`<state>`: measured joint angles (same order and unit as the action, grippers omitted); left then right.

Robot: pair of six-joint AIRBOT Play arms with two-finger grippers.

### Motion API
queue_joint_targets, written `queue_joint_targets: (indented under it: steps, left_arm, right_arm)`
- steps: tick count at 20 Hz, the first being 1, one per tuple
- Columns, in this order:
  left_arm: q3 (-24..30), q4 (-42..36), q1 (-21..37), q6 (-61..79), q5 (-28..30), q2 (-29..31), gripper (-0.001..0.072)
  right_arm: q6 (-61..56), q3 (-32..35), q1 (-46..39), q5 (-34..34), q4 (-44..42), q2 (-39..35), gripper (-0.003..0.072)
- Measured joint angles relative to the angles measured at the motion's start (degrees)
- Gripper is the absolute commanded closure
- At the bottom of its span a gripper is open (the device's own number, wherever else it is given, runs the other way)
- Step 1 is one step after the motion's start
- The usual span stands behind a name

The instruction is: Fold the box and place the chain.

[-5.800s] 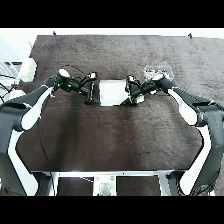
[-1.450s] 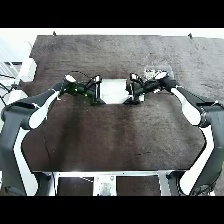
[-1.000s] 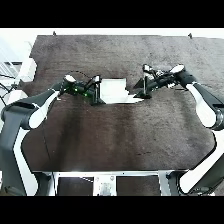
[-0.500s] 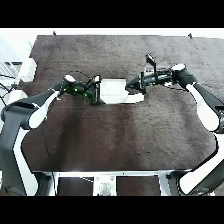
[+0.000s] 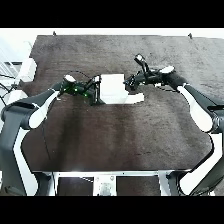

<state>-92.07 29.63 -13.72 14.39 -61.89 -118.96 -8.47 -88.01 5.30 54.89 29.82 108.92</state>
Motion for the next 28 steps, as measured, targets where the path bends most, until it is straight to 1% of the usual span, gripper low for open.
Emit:
queue_joint_targets:
  steps: [3, 8, 10, 13, 14, 15, 16, 21, 24, 25, 28]
  left_arm:
    - [0.02, -0.02, 0.00, -0.07, -0.09, 0.00, 0.0316]
    - [0.02, -0.07, -0.02, -0.07, -0.13, 0.00, 0.0316]
    - [0.02, -0.02, -0.02, 0.04, -0.09, 0.00, 0.0316]
    - [0.00, -0.02, -0.02, 0.07, -0.11, 0.00, 0.0316]
    - [0.02, 0.00, -0.02, 0.07, -0.09, 0.00, 0.0317]
    - [0.00, 0.00, -0.02, 0.07, -0.09, 0.00, 0.0317]
    - [0.02, -0.02, -0.02, 0.07, -0.11, 0.00, 0.0317]
    - [0.02, -0.02, -0.02, 0.04, -0.11, 0.00, 0.0316]
    - [0.00, -0.02, -0.02, 0.04, -0.11, 0.00, 0.0316]
    - [0.00, -0.02, -0.02, 0.04, -0.11, 0.00, 0.0317]
    - [0.02, -0.02, -0.02, 0.04, -0.09, 0.00, 0.0316]
  right_arm:
    - [-1.84, -0.28, 0.66, -1.64, 2.64, 1.29, 0.0675]
    - [-1.95, -1.40, 1.22, -2.23, 4.31, 1.66, 0.0674]
    - [-1.90, -1.84, 1.01, -1.68, 4.46, -0.04, 0.0674]
    - [-1.64, -1.55, -0.26, -0.42, 5.75, -4.50, 0.0671]
    - [-1.44, -1.05, -0.81, -0.07, 6.71, -6.21, 0.0521]
    - [-0.68, -0.31, -1.44, 0.52, 8.04, -7.96, 0.0251]
    - [0.31, 0.52, -2.03, 1.38, 9.31, -9.33, 0.0104]
    - [7.80, 5.62, -3.50, 4.02, 15.30, -11.43, 0.0104]
    - [12.46, 7.80, -2.93, 4.87, 16.61, -10.88, 0.0103]
    - [13.84, 8.22, -2.64, 5.09, 17.03, -10.43, 0.0071]
    - [16.48, 8.81, -1.62, 5.51, 17.35, -9.20, 0.0072]
